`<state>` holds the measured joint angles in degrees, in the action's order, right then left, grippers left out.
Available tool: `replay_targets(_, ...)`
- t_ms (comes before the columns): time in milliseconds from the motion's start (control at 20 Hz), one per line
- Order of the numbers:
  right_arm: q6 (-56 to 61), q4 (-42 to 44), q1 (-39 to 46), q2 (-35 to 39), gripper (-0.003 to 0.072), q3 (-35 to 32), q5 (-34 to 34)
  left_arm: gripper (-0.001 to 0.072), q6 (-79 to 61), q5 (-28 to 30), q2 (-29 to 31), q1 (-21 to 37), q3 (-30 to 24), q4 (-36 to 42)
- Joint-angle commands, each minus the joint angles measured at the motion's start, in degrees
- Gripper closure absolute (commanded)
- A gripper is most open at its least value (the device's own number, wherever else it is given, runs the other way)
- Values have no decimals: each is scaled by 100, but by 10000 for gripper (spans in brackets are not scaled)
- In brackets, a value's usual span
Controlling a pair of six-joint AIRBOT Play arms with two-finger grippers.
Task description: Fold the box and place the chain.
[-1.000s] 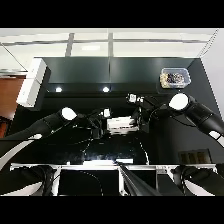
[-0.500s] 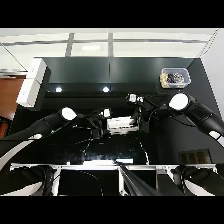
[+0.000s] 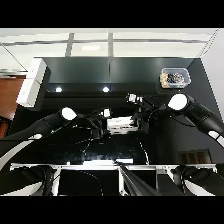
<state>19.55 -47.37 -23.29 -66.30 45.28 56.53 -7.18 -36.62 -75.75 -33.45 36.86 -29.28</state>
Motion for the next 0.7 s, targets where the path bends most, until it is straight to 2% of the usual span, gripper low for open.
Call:
replay_targets(0,92,-9,-4,-11,417,0,24,484,-2,0,2,-2,0,-2)
replay_targets(650,247,-7,-4,-7,416,2,22,484,-2,0,2,-2,0,-2)
